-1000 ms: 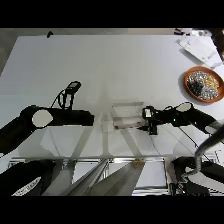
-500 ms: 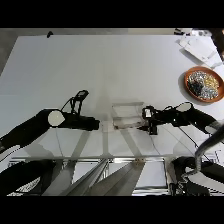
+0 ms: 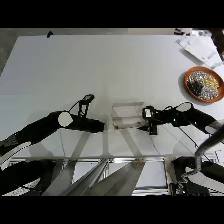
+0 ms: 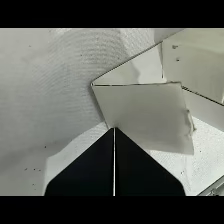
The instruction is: Fold the box and place the chain.
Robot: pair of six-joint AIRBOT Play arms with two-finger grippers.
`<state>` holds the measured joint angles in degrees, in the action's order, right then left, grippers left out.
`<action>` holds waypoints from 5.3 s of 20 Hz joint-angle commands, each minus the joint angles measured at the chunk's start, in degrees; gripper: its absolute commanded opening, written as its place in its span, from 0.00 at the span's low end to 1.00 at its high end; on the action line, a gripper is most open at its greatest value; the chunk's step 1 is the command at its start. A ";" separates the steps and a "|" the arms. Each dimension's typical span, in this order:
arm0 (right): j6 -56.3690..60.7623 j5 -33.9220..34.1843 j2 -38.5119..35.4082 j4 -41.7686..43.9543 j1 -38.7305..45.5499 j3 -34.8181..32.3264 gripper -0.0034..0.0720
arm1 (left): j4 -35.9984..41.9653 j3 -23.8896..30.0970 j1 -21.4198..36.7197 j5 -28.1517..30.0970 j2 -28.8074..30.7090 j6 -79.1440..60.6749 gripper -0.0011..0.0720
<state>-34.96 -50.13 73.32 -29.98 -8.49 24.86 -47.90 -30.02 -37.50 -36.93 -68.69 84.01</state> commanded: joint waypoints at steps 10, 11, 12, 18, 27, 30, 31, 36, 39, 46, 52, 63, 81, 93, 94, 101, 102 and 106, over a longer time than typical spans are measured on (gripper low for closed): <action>0.00 -0.04 -0.04 0.00 0.04 0.02 0.63 | -11.72 0.02 1.44 -5.31 5.18 9.20 0.01; 0.02 -0.04 -0.04 0.00 0.04 0.02 0.63 | -11.72 0.02 1.42 -5.05 4.94 9.22 0.01; 0.02 -0.02 -0.04 0.00 0.04 0.02 0.63 | -11.61 0.04 1.38 -4.37 4.50 9.20 0.01; 0.00 -0.04 -0.04 0.00 0.04 0.02 0.63 | -8.68 0.02 0.96 -0.20 2.58 7.28 0.01; 0.00 -0.02 -0.04 0.00 0.04 0.02 0.63 | -4.37 0.00 -0.11 2.51 -0.15 4.24 0.01; 0.02 -0.02 -0.04 0.00 0.04 0.02 0.63 | -2.56 0.00 -0.15 3.10 -0.15 2.95 0.01; 0.02 -0.02 -0.04 0.00 0.04 0.02 0.63 | -2.40 0.00 -0.28 3.10 -0.15 2.95 0.01; 0.02 -0.02 -0.04 0.00 0.04 0.02 0.63 | -0.63 0.00 -2.21 5.25 -1.44 1.70 0.01; 0.02 -0.04 -0.04 0.00 0.04 0.02 0.63 | 0.57 -0.33 -2.54 4.96 -1.40 0.37 0.02; 0.02 -0.02 -0.04 0.02 0.04 0.02 0.63 | 0.68 -2.21 -2.43 2.84 0.94 -1.31 0.01; 0.02 -0.09 -0.04 0.00 0.04 0.02 0.63 | 3.32 -2.38 -2.75 2.64 3.52 -1.68 0.03; 0.02 -0.15 -0.04 0.00 0.04 0.02 0.63 | 4.61 -4.87 -5.57 6.03 3.45 -1.75 0.46; 0.02 -0.17 -0.04 0.00 0.04 0.02 0.63 | -10.16 -14.93 -9.77 -0.87 -5.79 12.98 0.50; 0.02 -0.17 -0.04 0.00 0.04 0.02 0.63 | -28.48 -26.71 -13.46 -15.50 -9.77 37.38 0.50; 0.00 -0.17 -0.04 0.00 0.04 0.02 0.63 | -28.92 -28.30 -13.68 -16.85 -11.21 37.57 0.50; 0.02 -0.17 -0.04 0.00 0.04 0.02 0.63 | -29.53 -36.72 -14.73 -24.87 -17.77 41.75 0.50; 0.02 -0.17 -0.04 0.00 0.04 0.02 0.63 | -29.79 -37.51 -14.71 -25.97 -18.03 43.36 0.50; 0.02 -0.17 -0.04 0.00 0.04 0.02 0.63 | -30.64 -39.30 -14.19 -26.75 -18.05 51.41 0.50</action>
<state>-34.96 -50.28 73.32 -29.98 -8.45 24.86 -77.67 -67.81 -51.96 -61.65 -86.26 129.16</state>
